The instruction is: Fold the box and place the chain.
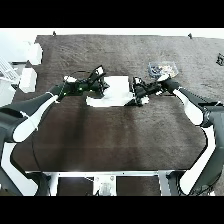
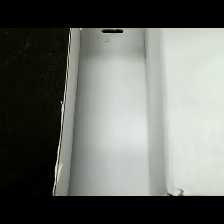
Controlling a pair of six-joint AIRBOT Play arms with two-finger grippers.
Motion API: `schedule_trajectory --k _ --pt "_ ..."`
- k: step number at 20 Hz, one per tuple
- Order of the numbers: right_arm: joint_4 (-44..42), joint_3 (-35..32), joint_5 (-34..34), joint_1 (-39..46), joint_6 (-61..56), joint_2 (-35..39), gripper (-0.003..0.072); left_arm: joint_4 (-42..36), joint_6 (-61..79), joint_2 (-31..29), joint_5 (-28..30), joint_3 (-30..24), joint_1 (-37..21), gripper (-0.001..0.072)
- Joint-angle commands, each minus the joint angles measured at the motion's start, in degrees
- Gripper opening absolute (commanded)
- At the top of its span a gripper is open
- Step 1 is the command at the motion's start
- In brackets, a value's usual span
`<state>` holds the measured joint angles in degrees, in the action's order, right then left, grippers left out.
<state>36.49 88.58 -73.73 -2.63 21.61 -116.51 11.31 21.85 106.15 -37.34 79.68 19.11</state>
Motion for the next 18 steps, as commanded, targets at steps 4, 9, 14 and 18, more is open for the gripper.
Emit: schedule_trajectory --k 4,9,14,18 --pt "0.0 0.0 0.0 0.0 0.0 0.0 0.054 1.1 -0.4 1.1 -0.8 0.0 0.0 0.0022" --pt "0.0 0.0 0.0 0.0 0.0 0.0 0.054 1.2 -0.4 1.1 -2.1 0.0 0.0 0.0022" --pt "0.0 0.0 0.0 0.0 0.0 0.0 0.0539 1.9 -0.4 1.1 -3.0 0.0 0.0 0.0022" --pt "0.0 0.0 0.0 0.0 0.0 0.0 0.054 2.0 -0.4 1.1 -3.6 0.0 0.0 0.0022"
